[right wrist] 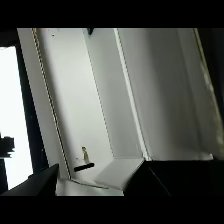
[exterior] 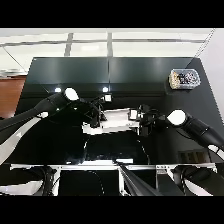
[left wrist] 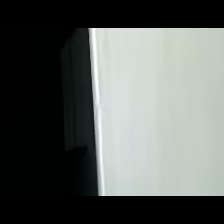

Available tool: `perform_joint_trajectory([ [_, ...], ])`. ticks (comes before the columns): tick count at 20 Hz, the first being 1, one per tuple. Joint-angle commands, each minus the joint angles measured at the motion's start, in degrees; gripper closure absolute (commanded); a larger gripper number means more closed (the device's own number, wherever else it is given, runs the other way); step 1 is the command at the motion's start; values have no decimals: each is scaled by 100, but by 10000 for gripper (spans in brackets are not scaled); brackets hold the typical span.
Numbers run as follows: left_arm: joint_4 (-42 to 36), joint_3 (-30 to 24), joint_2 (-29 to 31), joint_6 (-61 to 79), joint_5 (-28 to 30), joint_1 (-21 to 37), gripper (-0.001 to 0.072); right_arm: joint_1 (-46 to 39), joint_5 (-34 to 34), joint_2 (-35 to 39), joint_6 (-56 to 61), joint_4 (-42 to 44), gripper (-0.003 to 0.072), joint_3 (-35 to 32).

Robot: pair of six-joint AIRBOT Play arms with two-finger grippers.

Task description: Fold the box and place the chain.

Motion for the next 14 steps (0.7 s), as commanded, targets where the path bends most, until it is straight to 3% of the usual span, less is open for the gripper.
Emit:
perform_joint_trajectory([
  [1, 13, 2, 4, 264, 101, -13, 684, -190, -109, 0, -138, -20, 60, 7],
  [10, 66, 13, 4, 605, 219, -168, 684, -142, 260, -271, -1099, 1287, 60, 4],
  [12, 63, 13, 4, 603, 216, -168, 684, -131, 793, -450, -1143, 1346, 60, 0],
  [14, 57, 11, 4, 601, 212, -168, 683, -133, 874, -654, -1141, 1163, 60, -31],
])
